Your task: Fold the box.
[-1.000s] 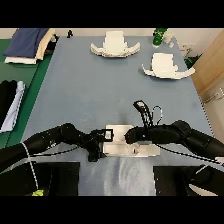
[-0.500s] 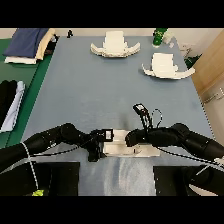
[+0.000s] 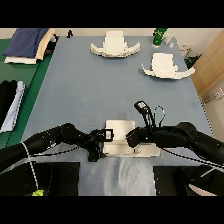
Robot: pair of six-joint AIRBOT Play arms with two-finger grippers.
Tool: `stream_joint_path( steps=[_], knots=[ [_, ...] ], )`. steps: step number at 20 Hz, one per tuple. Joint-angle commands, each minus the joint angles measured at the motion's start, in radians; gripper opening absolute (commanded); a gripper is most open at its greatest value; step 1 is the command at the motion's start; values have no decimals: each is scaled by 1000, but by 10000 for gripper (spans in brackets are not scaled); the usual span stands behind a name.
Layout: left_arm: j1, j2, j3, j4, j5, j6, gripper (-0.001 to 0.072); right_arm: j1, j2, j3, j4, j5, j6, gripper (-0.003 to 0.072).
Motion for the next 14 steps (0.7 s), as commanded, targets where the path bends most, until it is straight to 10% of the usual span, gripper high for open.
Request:
stream_joint_path(
  steps=[1,6,9,14],
  knots=[
    [0,0,0,0,-1,1,464,0,128,31,-74,-142,-12,5],
    [0,0,0,0,0,1,465,0,323,32,-99,-481,-193,49],
    [0,0,0,0,-1,1,464,0,335,23,-209,-602,-306,492],
    [0,0,0,0,-1,1,464,0,242,9,-289,-535,-433,491]
  ],
)
